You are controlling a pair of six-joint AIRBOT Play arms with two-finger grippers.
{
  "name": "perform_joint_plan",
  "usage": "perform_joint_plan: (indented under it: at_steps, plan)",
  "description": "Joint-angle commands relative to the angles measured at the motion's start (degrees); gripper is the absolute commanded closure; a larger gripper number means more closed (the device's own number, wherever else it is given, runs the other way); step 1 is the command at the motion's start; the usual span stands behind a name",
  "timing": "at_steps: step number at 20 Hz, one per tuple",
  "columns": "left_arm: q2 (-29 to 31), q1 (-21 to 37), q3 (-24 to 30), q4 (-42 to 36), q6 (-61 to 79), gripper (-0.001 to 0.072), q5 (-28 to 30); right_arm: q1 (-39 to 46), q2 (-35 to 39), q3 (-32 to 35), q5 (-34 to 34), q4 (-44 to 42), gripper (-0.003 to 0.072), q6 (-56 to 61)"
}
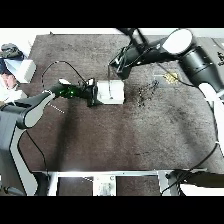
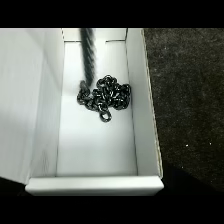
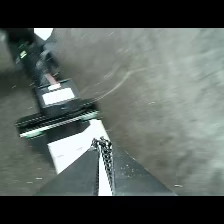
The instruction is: Fold the box and place the chain.
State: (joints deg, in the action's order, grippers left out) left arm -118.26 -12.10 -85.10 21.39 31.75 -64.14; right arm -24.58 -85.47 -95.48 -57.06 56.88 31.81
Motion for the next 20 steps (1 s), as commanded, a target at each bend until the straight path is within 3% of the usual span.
perform_joint_plan:
  at_steps: [1,3,4,5,6,7,10,13,14,20]
  plan:
    - [0.0,0.1,0.0,0.0,0.0,0.0313,0.0,-1.8,-5.2,-0.1,-3.4,3.8,0.067,4.5]
    - [0.0,0.1,0.0,0.0,0.0,0.0313,0.0,-1.8,-8.5,-0.1,-4.0,8.9,0.0669,8.1]
    - [0.0,0.1,0.0,0.0,0.0,0.0313,0.0,-1.6,-9.7,-0.1,-4.2,11.7,0.0576,9.3]
    - [0.0,0.1,0.0,0.0,0.0,0.0313,0.0,-1.2,-10.5,-0.1,-4.6,13.4,0.0264,9.6]
    - [0.0,0.1,0.0,0.0,0.0,0.0313,0.0,-0.5,-10.9,-0.1,-5.1,14.6,0.0242,9.6]
    - [0.0,0.1,0.0,0.0,0.0,0.0313,0.0,0.7,-10.9,-0.1,-6.0,15.1,0.0286,9.7]
    - [0.0,0.1,0.0,0.0,0.0,0.0313,0.0,6.5,-11.0,-0.1,-8.9,15.1,0.0286,9.6]
    - [0.0,0.1,0.0,0.0,0.0,0.0313,0.0,13.6,-12.2,-0.1,-7.6,15.1,0.029,7.3]
    - [0.0,0.1,0.0,0.0,0.0,0.0313,0.0,15.4,-13.3,-0.1,-6.8,15.1,0.0387,5.4]
    - [0.0,0.1,0.0,0.0,0.0,0.0312,0.0,18.1,-20.7,-0.2,-5.4,13.2,0.0386,-7.6]
